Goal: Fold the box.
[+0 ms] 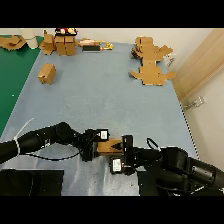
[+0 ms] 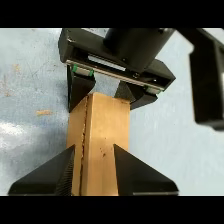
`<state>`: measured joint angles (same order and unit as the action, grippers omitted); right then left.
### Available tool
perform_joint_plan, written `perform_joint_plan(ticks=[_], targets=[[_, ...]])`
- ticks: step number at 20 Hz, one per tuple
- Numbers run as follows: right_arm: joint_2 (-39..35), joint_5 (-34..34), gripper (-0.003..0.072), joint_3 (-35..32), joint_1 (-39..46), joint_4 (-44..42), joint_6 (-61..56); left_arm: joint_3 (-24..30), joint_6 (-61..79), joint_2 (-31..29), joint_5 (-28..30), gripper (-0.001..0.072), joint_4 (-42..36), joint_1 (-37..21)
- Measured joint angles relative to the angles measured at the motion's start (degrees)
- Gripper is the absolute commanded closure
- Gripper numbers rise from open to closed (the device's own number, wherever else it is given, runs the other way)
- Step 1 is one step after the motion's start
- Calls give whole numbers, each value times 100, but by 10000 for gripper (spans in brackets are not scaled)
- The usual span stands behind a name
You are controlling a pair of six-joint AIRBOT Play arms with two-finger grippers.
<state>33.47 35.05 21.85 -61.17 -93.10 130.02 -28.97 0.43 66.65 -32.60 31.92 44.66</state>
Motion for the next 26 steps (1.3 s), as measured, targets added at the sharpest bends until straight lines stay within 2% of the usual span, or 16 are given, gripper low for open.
perform_joint_plan(ticks=[2,4,7,9,11,13,15,17,20,26], targets=[[-282,461,350,0,186,-293,-476,0,0,0,2,364,0,0],[-564,1097,684,0,417,-669,-1357,0,0,0,4,364,0,0],[-778,2100,685,-87,651,-1296,-3213,0,0,0,7,364,0,0],[-748,2223,685,-367,710,-2149,-4054,0,0,0,7,364,0,0],[-623,1596,686,-763,717,-3331,-4426,0,0,0,7,364,0,0],[-507,555,686,-1010,640,-4463,-4439,0,0,0,7,364,0,0],[-442,-525,686,-1128,595,-5154,-4441,0,0,0,7,364,2,2],[-404,-1421,686,-1187,566,-5532,-4476,0,0,0,7,364,0,0],[-280,-2264,686,-1228,557,-5786,-4588,0,2,0,7,364,0,0],[151,-2778,686,-1250,476,-5941,-4719,0,0,0,7,364,0,0]])
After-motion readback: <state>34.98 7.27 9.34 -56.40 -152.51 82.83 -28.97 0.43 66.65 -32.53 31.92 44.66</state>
